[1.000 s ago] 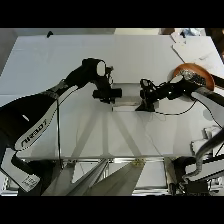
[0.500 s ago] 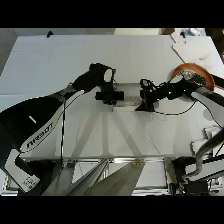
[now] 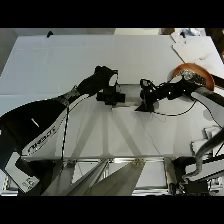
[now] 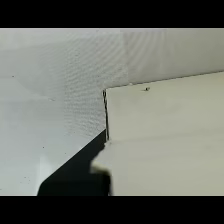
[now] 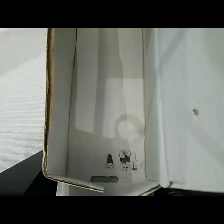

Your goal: Fold the box and place the chain.

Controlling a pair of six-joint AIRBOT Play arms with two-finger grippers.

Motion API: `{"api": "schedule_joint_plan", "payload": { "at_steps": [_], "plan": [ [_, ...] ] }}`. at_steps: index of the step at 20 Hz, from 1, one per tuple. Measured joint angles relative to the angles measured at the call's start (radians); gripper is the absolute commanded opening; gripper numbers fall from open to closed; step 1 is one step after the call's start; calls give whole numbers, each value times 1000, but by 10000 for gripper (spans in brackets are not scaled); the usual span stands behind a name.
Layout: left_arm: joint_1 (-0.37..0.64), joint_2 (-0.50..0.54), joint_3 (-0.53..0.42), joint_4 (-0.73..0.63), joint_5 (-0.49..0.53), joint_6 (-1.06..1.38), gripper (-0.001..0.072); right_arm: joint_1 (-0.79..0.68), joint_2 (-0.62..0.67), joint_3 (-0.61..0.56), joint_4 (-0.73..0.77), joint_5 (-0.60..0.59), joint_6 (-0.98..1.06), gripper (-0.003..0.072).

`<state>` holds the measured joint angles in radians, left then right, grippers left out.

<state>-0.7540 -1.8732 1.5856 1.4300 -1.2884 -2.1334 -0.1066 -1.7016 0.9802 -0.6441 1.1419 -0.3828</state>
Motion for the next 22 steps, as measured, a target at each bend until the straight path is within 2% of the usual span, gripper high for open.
{"api": "schedule_joint_plan", "payload": {
  "at_steps": [1,3,6,10,13,17,21,22],
  "plan": [
    [-3,-2,-1,-5,-7,4,303,0,0,0,-1,-1,-5,528],
    [-6,0,-1,-8,-10,1,337,0,0,0,-1,-2,-3,528],
    [-5,15,-1,-8,-21,1,456,0,0,0,0,-2,-2,528],
    [35,80,-1,-23,-27,57,458,0,0,0,0,-2,0,528],
    [97,145,-1,-100,-44,179,458,0,0,0,0,-2,0,528],
    [178,214,-11,-260,-95,608,458,0,0,0,0,-2,0,528],
    [230,250,-93,-344,-103,1076,465,0,0,0,1,-3,0,528],
    [243,254,-127,-361,-95,1175,512,0,0,0,1,-3,0,528]
  ]
}}
